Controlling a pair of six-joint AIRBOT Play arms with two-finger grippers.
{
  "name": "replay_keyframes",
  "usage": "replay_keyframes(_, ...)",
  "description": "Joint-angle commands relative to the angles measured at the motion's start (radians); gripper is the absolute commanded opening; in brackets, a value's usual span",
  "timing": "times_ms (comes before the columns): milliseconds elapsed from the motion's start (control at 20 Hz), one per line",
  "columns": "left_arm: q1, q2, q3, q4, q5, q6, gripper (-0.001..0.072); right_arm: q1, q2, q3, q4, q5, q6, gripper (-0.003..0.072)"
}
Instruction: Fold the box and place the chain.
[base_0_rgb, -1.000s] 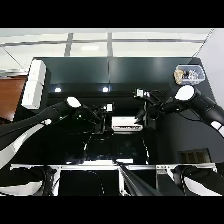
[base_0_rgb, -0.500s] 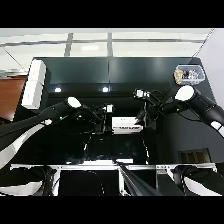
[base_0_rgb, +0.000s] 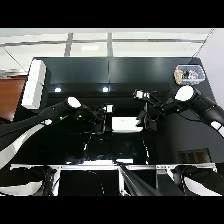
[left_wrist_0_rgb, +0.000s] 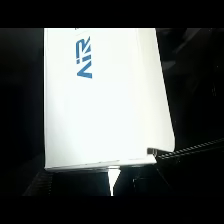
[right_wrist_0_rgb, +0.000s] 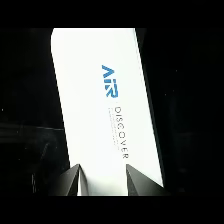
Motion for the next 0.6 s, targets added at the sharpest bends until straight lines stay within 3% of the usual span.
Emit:
replay_keyframes(0,0.000,0.000,0.001,0.000,0.000,0.000,0.0333,0.000,0.000,0.000,0.000,-0.003,0.000,0.0348)
replay_keyframes(50,0.000,0.000,0.001,0.000,0.000,0.000,0.0333,0.001,0.000,0.000,0.000,-0.005,0.000,0.0346)
replay_keyframes(150,0.000,0.000,0.001,0.000,0.000,0.000,0.0333,0.000,0.000,0.000,0.000,-0.007,0.000,0.0259)
replay_keyframes(300,0.000,0.000,0.001,0.000,0.000,0.000,0.0333,0.000,0.000,0.000,0.000,-0.007,0.007,0.0259)
replay_keyframes(400,0.000,0.000,0.001,0.000,0.000,0.000,0.0333,0.000,0.000,0.000,0.001,-0.007,0.018,0.0192)
replay_keyframes(550,0.000,0.000,0.001,0.000,0.000,0.000,0.0333,0.000,0.000,0.000,0.006,-0.007,0.025,0.0192)
